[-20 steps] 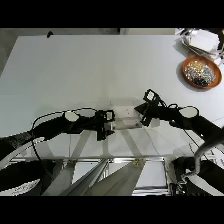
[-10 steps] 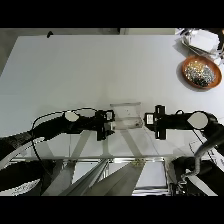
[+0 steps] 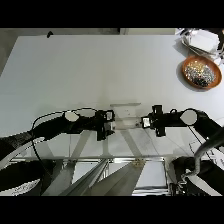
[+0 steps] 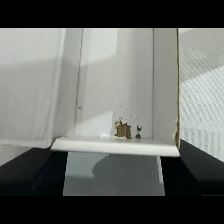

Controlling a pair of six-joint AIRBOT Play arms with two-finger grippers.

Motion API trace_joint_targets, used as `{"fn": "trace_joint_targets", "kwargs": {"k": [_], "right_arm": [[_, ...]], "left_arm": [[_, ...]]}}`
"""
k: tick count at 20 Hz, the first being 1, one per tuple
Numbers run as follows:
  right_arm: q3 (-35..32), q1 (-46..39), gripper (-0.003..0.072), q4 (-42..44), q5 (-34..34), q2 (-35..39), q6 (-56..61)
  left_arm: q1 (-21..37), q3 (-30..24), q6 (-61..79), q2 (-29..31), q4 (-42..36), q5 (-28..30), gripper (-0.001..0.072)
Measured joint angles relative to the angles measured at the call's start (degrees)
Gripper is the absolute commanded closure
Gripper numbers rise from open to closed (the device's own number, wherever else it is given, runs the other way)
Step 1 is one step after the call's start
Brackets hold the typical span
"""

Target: Fold the box and place the chain.

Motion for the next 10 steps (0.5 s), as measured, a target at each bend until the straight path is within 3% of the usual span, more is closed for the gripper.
{"fn": "trace_joint_targets", "kwargs": {"k": [7, 10], "right_arm": [[0.0, 3.5, 0.0471, 4.2, -1.5, -1.4, -2.9], [0.0, 5.5, 0.0534, 4.6, -2.8, -2.2, -3.1]], "left_arm": [[0.0, 0.0, 0.0, 0.0, 0.0, 0.0, 0.0457], [0.0, 0.0, 0.0, 0.0, 0.0, -0.1, 0.0457]]}}
